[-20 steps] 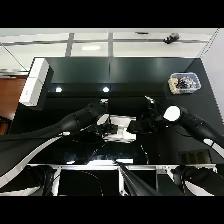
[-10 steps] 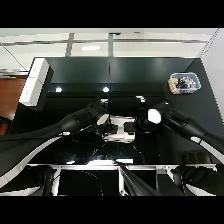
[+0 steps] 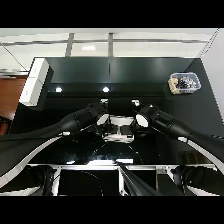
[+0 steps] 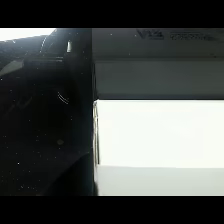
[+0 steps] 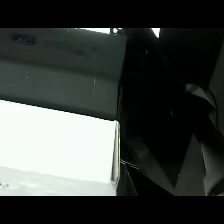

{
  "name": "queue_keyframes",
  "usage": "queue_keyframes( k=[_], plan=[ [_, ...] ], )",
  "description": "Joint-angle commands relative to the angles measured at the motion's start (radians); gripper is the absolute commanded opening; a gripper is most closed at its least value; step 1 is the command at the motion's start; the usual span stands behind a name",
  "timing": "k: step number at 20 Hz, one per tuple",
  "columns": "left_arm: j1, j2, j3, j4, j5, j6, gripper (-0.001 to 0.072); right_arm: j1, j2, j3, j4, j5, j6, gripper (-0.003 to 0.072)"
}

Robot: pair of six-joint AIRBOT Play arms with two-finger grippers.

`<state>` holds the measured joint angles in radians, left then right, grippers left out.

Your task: Fold the box and place the chain.

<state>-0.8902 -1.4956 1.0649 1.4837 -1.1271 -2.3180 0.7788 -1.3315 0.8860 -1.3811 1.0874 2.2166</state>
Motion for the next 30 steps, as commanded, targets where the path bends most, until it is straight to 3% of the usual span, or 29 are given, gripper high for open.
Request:
queue_keyframes(
  k=[1,4,10,13,20,22,25,27,30],
  plan=[
    [0.000,0.000,0.000,0.000,0.000,0.003,0.0026,0.006,-0.014,0.009,-0.008,0.012,0.032,0.0297],
    [0.000,0.000,0.000,0.000,0.000,0.003,0.0026,0.006,-0.015,0.009,-0.008,0.005,0.039,0.0175],
    [0.000,0.000,0.000,0.000,0.000,0.004,0.0026,0.006,-0.038,0.009,-0.007,0.001,0.058,0.0168],
    [0.000,0.000,0.000,0.000,0.000,0.005,0.0027,0.006,-0.039,0.009,-0.008,-0.002,0.058,0.0012],
    [0.000,0.000,0.000,0.000,0.000,0.006,0.0026,0.006,-0.038,0.011,-0.006,-0.014,0.058,0.0028],
    [0.000,0.000,0.000,0.000,0.001,0.006,0.0026,0.006,-0.038,0.021,0.000,-0.016,0.059,0.0222],
    [0.000,0.000,0.000,0.000,0.000,0.006,0.0026,0.006,-0.038,0.029,-0.001,-0.016,0.063,0.0216],
    [0.000,0.000,0.000,0.000,0.000,0.006,0.0026,0.007,-0.038,0.029,-0.004,-0.018,0.066,0.0008],
    [0.000,0.000,0.000,0.000,0.000,0.006,0.0026,0.006,-0.038,0.030,-0.010,-0.018,0.066,0.0009]
  ],
)
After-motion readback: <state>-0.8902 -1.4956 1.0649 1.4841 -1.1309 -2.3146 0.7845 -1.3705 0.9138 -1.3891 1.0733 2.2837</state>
